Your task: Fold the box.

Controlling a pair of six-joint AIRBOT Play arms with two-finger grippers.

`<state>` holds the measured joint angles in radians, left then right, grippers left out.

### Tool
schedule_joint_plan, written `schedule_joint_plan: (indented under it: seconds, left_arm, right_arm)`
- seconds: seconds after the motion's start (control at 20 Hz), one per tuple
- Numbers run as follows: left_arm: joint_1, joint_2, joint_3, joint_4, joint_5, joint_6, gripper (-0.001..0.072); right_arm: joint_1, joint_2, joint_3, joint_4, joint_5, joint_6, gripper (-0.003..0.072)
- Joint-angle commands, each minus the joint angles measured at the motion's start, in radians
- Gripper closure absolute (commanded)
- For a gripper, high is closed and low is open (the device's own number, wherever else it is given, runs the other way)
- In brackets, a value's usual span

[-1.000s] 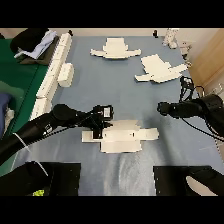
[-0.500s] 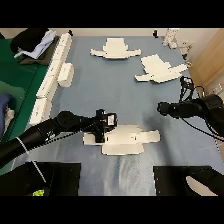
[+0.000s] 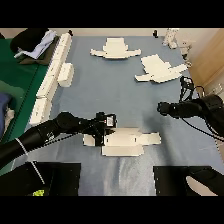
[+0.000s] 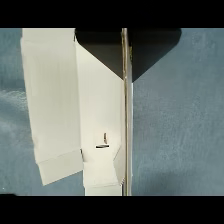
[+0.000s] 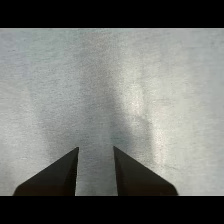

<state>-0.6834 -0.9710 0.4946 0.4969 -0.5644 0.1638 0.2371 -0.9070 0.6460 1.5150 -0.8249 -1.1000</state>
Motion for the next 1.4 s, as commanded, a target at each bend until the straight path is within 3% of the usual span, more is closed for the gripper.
schedule_joint_plan:
  seconds: [0.0,0.35,0.4,0.45,0.65,0.75,0.9,1.1,1.15,1.2,1.25,1.3,1.35]
  left_arm:
    - [-0.001,-0.001,0.000,0.004,-0.042,-0.005,0.0695]
    - [-0.001,-0.001,0.000,0.004,0.000,-0.004,0.0695]
    - [-0.001,-0.001,0.000,0.004,0.005,-0.004,0.0695]
    - [-0.001,-0.001,0.000,0.004,0.009,-0.003,0.0695]
    - [-0.001,-0.001,0.000,0.004,0.015,-0.003,0.0695]
    - [-0.001,-0.001,0.000,0.004,0.015,-0.003,0.0695]
    - [-0.001,-0.001,0.000,0.004,0.015,-0.003,0.0695]
    - [-0.001,-0.001,0.000,0.004,0.015,-0.003,0.0695]
    - [-0.001,-0.001,0.000,0.004,0.015,-0.003,0.0695]
    - [-0.001,-0.001,0.000,0.004,0.015,-0.003,0.0695]
    - [-0.001,-0.001,0.000,0.004,0.015,-0.003,0.0695]
    - [-0.001,-0.001,0.000,0.004,0.015,-0.003,0.0695]
    - [-0.001,-0.001,0.000,0.004,0.015,-0.003,0.0695]
  right_arm:
    - [0.000,-0.001,0.001,0.001,-0.003,0.000,0.0328]
    - [0.000,0.000,0.001,0.027,-0.024,0.000,0.0341]
    - [0.000,0.000,0.001,0.048,-0.038,-0.012,0.0474]
    - [0.000,0.000,0.003,0.085,-0.056,-0.047,0.0690]
    - [0.008,0.018,0.003,0.306,-0.177,-0.273,0.0686]
    - [0.061,0.048,0.003,0.322,-0.285,-0.328,0.0687]
    - [0.214,0.144,-0.016,0.321,-0.396,-0.341,0.0687]
    - [0.534,0.311,-0.128,0.322,-0.353,-0.440,0.0686]
    - [0.614,0.336,-0.160,0.321,-0.328,-0.504,0.0663]
    - [0.687,0.346,-0.192,0.316,-0.290,-0.561,0.0325]
    - [0.741,0.341,-0.216,0.291,-0.241,-0.587,0.0037]
    - [0.789,0.325,-0.235,0.256,-0.191,-0.615,-0.0013]
    - [0.821,0.298,-0.246,0.214,-0.141,-0.637,-0.0013]
